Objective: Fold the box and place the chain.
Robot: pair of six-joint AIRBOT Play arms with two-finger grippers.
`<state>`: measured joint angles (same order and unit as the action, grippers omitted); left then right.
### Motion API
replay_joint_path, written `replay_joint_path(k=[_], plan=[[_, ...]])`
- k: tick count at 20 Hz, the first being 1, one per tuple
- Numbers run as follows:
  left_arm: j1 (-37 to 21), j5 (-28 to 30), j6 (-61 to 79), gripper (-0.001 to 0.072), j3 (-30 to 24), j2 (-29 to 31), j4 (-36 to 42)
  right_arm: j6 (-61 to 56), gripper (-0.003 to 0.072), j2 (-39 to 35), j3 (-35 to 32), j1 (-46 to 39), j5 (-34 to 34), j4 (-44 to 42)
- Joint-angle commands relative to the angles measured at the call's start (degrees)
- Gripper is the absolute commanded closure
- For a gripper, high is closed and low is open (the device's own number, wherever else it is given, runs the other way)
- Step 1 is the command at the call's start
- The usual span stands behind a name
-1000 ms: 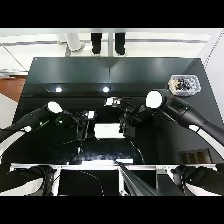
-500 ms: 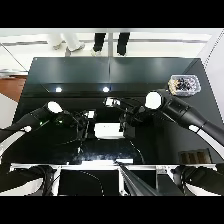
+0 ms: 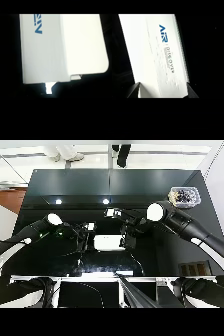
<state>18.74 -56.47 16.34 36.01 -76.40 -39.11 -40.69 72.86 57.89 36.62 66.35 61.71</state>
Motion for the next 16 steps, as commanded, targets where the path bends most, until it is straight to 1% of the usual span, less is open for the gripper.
replay_joint_path(k=[1,6,7,8,9,10,11,16], plan=[[0.04,-0.07,-0.11,0.0201,-0.04,-0.04,0.00,0.04,0.0008,0.00,-0.13,0.04,-0.76,-0.07],[0.04,-0.07,-0.11,0.0200,-0.04,-0.04,0.00,0.04,0.0016,1.03,-0.26,0.04,-1.77,0.57],[0.04,-0.07,-0.11,0.0200,-0.04,-0.04,0.00,0.02,0.0122,1.03,-0.26,0.04,-2.49,0.98],[0.04,-0.07,-0.11,0.0200,-0.04,-0.04,0.00,0.02,0.0208,1.03,-0.26,0.04,-2.56,1.11],[0.04,-0.07,-0.11,0.0200,-0.04,-0.04,0.00,0.02,0.0216,1.03,-0.26,0.04,-2.58,1.40],[0.04,-0.04,-0.11,0.0200,-0.04,-0.04,0.00,0.02,0.0249,1.03,-0.26,0.04,-2.56,1.42],[0.04,-0.07,-0.11,0.0200,-0.04,-0.04,0.00,0.02,0.0384,1.03,-0.26,0.04,-2.38,1.40],[0.04,-0.04,-0.11,0.0200,-0.04,-0.04,0.00,0.00,0.0379,1.03,-0.26,0.07,-1.95,1.33]])
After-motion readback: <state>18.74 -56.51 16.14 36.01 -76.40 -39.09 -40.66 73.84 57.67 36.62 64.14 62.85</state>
